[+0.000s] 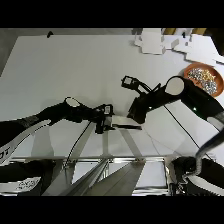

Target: Fold the box and place the chain.

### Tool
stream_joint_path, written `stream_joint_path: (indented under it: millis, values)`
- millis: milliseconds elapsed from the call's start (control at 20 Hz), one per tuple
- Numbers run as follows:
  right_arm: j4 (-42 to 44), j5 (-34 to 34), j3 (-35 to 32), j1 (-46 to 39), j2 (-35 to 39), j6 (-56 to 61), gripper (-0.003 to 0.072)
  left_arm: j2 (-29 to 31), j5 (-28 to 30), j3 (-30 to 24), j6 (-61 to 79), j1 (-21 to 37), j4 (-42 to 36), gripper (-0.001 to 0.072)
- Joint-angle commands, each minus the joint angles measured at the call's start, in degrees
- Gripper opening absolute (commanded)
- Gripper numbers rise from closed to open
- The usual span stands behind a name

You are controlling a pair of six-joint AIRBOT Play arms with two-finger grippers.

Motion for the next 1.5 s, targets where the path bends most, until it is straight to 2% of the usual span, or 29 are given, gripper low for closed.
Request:
stream_joint_path:
  millis: [0,200,550,700,850,1100,1200,1400,1450]
  values:
    - [1.1,-3.1,-4.4,1.0,2.7,-3.8,0.0305,0.0,0.0,0.0,0.0,0.0,0.0,0.0037]
    - [-0.6,-5.0,-5.4,5.6,2.7,-6.0,0.0305,0.0,0.0,0.0,0.0,0.0,0.0,0.0037]
    - [-2.6,-5.9,-5.4,6.6,2.7,-6.1,0.0322,0.0,0.0,0.0,0.0,0.0,0.0,0.0037]
    - [-5.2,-9.5,-5.4,8.1,2.7,-5.8,0.0313,0.0,0.0,0.0,0.0,0.0,0.0,0.0037]
    - [-8.2,-10.6,-5.4,8.2,2.7,-4.1,0.018,0.0,0.0,0.0,0.0,0.0,0.0,0.0037]
    - [-9.6,-10.4,-5.4,8.2,2.7,-3.0,0.016,0.0,0.0,0.0,0.0,0.0,0.0,0.0037]
    - [-9.6,-10.4,-5.4,8.2,2.7,-3.0,0.0102,0.0,0.0,0.0,0.0,0.0,0.0,0.0037]
    - [-9.1,-10.2,-5.7,8.2,2.7,-2.8,0.0107,0.0,0.0,0.0,0.0,0.0,0.0,0.0037]
    - [-8.8,-10.3,-6.2,8.2,2.7,-2.8,0.0128,0.0,0.0,0.0,0.0,0.0,0.0,0.0037]
